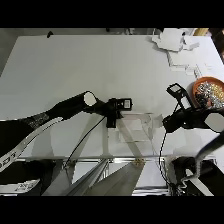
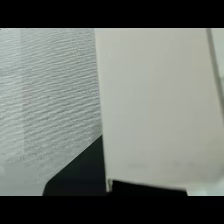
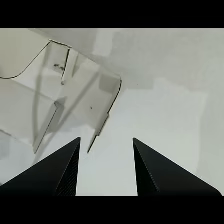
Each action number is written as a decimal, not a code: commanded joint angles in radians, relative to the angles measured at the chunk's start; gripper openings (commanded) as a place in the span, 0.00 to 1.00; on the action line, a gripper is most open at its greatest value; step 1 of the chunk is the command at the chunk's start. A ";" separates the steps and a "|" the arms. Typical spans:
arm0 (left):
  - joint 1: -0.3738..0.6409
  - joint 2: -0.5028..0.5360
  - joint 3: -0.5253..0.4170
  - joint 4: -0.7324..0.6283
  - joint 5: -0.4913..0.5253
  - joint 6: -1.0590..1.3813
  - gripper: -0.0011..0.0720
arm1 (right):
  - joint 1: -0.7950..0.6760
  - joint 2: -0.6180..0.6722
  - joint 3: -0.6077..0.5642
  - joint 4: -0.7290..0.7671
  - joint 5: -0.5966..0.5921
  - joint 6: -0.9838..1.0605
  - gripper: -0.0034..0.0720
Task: Fold the box and place the chain.
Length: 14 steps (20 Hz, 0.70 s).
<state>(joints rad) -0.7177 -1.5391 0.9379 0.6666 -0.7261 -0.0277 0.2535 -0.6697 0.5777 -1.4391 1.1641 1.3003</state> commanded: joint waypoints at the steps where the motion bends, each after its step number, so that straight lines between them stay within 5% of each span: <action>1: -0.001 0.000 0.000 0.002 -0.004 0.006 0.02 | 0.001 0.000 0.001 0.000 -0.002 -0.001 0.53; 14: -0.001 -0.029 0.000 0.002 -0.030 0.007 0.02 | 0.001 0.000 0.001 0.000 -0.005 0.000 0.53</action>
<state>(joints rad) -0.7177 -1.5665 0.9386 0.6632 -0.7494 -0.0216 0.2531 -0.6697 0.5777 -1.4399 1.1595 1.2995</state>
